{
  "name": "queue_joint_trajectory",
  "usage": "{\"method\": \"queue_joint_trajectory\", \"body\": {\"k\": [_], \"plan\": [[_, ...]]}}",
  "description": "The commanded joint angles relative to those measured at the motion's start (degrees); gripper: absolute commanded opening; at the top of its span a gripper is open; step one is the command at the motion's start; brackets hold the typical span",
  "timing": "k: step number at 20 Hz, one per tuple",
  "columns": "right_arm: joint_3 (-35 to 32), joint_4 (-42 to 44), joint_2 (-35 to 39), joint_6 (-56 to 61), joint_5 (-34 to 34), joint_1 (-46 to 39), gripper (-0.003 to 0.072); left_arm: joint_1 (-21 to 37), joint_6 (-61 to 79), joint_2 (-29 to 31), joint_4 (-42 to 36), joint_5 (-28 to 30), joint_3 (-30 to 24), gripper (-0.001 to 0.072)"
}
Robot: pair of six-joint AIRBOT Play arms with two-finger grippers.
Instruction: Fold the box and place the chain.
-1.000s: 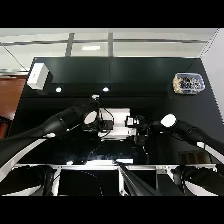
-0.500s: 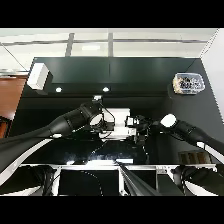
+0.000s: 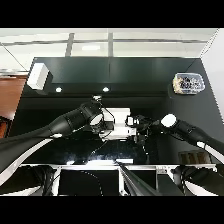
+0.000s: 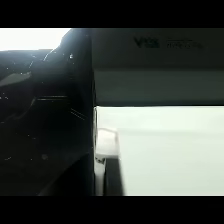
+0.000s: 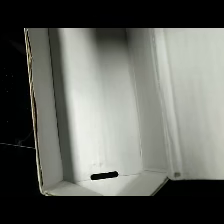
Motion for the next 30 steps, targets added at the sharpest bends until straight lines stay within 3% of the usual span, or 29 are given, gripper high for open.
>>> {"method": "queue_joint_trajectory", "body": {"k": [1, 2, 3, 4, 6, 11, 13, 20, 23, 24, 30], "plan": [[0.0, 0.0, -0.02, -0.04, 0.02, 0.07, 0.0226, -0.02, 0.26, -0.04, -0.15, 0.13, 0.07, 0.0036], [0.0, 0.0, -0.02, -0.04, 0.02, 0.07, 0.0226, -0.02, 0.26, -0.04, -0.15, 0.13, 0.07, 0.0149], [0.0, 0.0, -0.02, -0.07, 0.02, 0.07, 0.0226, -0.02, 0.26, -0.04, -0.15, 0.07, 0.07, 0.0322], [0.0, 0.0, -0.02, -0.07, 0.02, 0.07, 0.0226, -0.02, 0.26, -0.04, -0.17, -0.04, 0.07, 0.0381], [0.0, 0.0, -0.02, -0.04, 0.02, 0.07, 0.0226, -0.02, 0.26, -0.04, -0.13, -0.04, 0.07, 0.0381], [0.0, 0.0, -0.02, -0.04, 0.0, 0.07, 0.0226, 0.0, 0.22, -0.11, 0.11, 0.61, 0.07, 0.0347], [0.0, 0.0, -0.02, -0.07, 0.0, 0.07, 0.0226, 0.0, 0.26, -0.48, 0.31, 0.11, 0.07, 0.0278], [0.0, 0.0, -0.02, -0.04, 0.02, 0.07, 0.0226, 0.02, 0.24, -0.76, 0.0, 0.09, 0.07, 0.0275], [0.0, 0.0, -0.02, -0.07, 0.02, 0.07, 0.0226, 0.0, 0.24, -0.81, -0.5, 0.13, 0.07, 0.0143], [0.0, 0.0, -0.02, -0.04, 0.02, 0.07, 0.0226, 0.02, 0.33, -0.81, -0.79, 0.2, 0.07, 0.0028], [0.0, 0.0, -0.02, -0.04, 0.02, 0.07, 0.0226, 0.0, 0.42, -0.81, -1.64, 0.13, 0.07, 0.0026]]}}
